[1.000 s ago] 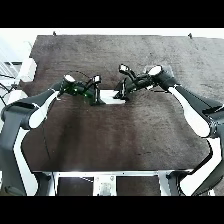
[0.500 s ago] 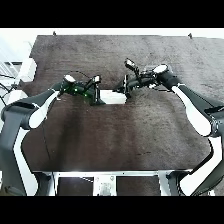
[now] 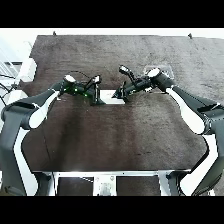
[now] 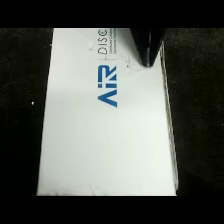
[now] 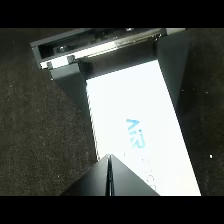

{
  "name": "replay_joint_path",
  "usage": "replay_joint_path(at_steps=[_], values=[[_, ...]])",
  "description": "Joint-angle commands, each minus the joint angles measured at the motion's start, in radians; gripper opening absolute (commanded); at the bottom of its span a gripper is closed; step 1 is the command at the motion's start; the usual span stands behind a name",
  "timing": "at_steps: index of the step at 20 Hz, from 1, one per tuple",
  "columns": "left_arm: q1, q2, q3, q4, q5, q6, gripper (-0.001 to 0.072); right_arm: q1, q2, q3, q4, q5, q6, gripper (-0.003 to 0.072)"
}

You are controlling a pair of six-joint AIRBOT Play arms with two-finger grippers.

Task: Fold the box and place the chain.

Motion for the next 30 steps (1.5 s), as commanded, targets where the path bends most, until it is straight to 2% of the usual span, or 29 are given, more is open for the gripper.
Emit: replay_joint_path(at_steps=[1,5,7,12,14,16,18,24,27,30], values=[[0.001,0.000,0.000,-0.002,0.000,-0.004,0.0393,0.000,-0.006,0.002,-0.060,-0.001,0.038,0.0012],[0.001,0.000,0.000,-0.002,0.000,-0.004,0.0393,0.000,0.004,0.039,-0.055,0.000,0.053,0.0011],[0.001,0.000,0.000,-0.002,0.000,-0.004,0.0393,0.000,0.051,0.045,0.000,0.002,0.051,0.0011],[0.001,0.000,0.000,-0.002,0.000,-0.004,0.0393,-0.023,0.260,0.039,0.049,0.000,0.125,0.0009],[0.001,0.000,0.000,-0.002,-0.001,-0.004,0.0393,-0.045,0.381,-0.012,0.048,-0.039,0.191,0.0008],[0.001,0.000,0.000,-0.002,0.000,-0.004,0.0393,-0.077,0.540,-0.131,0.040,-0.138,0.244,0.0009],[0.001,0.000,0.000,-0.002,0.000,-0.004,0.0393,-0.123,0.724,-0.301,0.034,-0.261,0.259,0.0009],[0.001,0.000,0.000,-0.003,0.000,-0.004,0.0393,-0.298,1.238,-0.894,0.040,-0.694,0.262,0.0010],[0.001,0.000,0.000,-0.003,-0.001,-0.004,0.0393,-0.327,1.416,-1.137,0.057,-0.870,0.262,0.0011],[0.001,0.000,0.000,-0.010,-0.001,-0.004,0.0393,-0.327,1.524,-1.263,0.064,-0.920,0.289,0.0011]])
